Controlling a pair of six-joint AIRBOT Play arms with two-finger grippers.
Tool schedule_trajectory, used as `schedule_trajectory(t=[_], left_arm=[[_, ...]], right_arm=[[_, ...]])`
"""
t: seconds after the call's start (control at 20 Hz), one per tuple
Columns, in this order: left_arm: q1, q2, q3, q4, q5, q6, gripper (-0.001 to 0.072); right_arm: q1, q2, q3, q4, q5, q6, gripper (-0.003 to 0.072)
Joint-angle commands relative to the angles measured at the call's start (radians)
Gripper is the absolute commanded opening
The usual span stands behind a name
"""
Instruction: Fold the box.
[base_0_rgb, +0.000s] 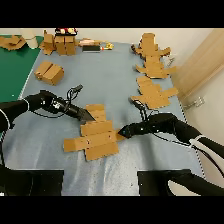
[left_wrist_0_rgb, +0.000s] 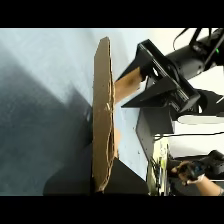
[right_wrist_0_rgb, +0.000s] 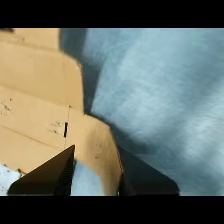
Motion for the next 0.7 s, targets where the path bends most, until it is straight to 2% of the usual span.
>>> schedule_trajectory(t=[0.0, 0.1, 0.2, 0.35, 0.4, 0.65], left_arm=[[-0.068, 0.047, 0.020, 0.034, 0.008, 0.024, 0.0013], [-0.135, 0.124, 0.020, 0.108, 0.098, 0.033, 0.0013], [-0.184, 0.198, 0.019, 0.092, 0.201, 0.109, 0.0013], [-0.240, 0.259, 0.020, -0.059, 0.323, 0.322, 0.0013], [-0.249, 0.260, 0.020, -0.084, 0.330, 0.376, 0.0013], [-0.273, 0.257, -0.014, -0.050, 0.332, 0.498, 0.0013]], right_arm=[[-0.056, 0.001, 0.076, -0.151, 0.039, 0.204, 0.0377], [-0.122, 0.010, 0.182, -0.303, -0.025, 0.317, 0.0377], [-0.176, 0.034, 0.269, -0.329, -0.100, 0.354, 0.0327], [-0.190, 0.082, 0.311, -0.295, -0.155, 0.367, 0.0038], [-0.185, 0.092, 0.311, -0.279, -0.170, 0.367, 0.0004], [-0.171, 0.123, 0.310, -0.212, -0.179, 0.372, 0.0004]])
